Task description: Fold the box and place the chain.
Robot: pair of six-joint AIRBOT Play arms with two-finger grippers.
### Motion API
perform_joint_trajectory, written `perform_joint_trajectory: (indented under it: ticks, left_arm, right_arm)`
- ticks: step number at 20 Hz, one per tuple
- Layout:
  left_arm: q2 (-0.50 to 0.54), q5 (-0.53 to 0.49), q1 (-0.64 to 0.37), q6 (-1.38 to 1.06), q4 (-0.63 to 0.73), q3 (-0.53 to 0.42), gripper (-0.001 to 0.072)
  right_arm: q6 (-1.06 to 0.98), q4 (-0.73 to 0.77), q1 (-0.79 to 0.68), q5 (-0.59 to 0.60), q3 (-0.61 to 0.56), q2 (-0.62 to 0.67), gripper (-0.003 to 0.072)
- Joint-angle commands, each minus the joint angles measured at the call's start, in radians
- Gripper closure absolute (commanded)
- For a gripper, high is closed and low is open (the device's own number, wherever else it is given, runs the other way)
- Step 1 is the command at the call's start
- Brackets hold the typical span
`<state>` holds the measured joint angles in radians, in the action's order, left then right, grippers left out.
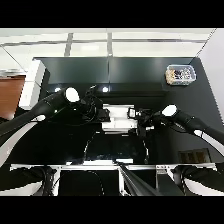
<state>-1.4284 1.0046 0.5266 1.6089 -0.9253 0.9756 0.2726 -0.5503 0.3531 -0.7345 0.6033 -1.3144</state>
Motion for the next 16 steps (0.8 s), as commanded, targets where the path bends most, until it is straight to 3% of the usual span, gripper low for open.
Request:
perform_joint_trajectory:
  ticks: [1, 10, 14, 16]
  left_arm:
    - [0.000, -0.001, 0.019, 0.067, -0.090, 0.014, 0.0228]
    - [-0.009, 0.010, 0.122, 0.356, -0.399, 0.049, 0.0228]
    - [-0.089, 0.153, 0.188, 0.450, -0.527, 0.145, 0.0227]
    - [-0.110, 0.175, 0.233, 0.547, -0.605, 0.185, 0.0228]
  right_arm:
    - [0.000, -0.001, 0.000, -0.001, 0.000, 0.000, 0.0374]
    - [0.000, -0.001, 0.000, -0.001, 0.000, 0.000, 0.0374]
    - [0.000, -0.001, 0.000, -0.001, 0.000, 0.000, 0.0374]
    - [0.000, -0.001, 0.000, -0.001, 0.000, 0.000, 0.0374]
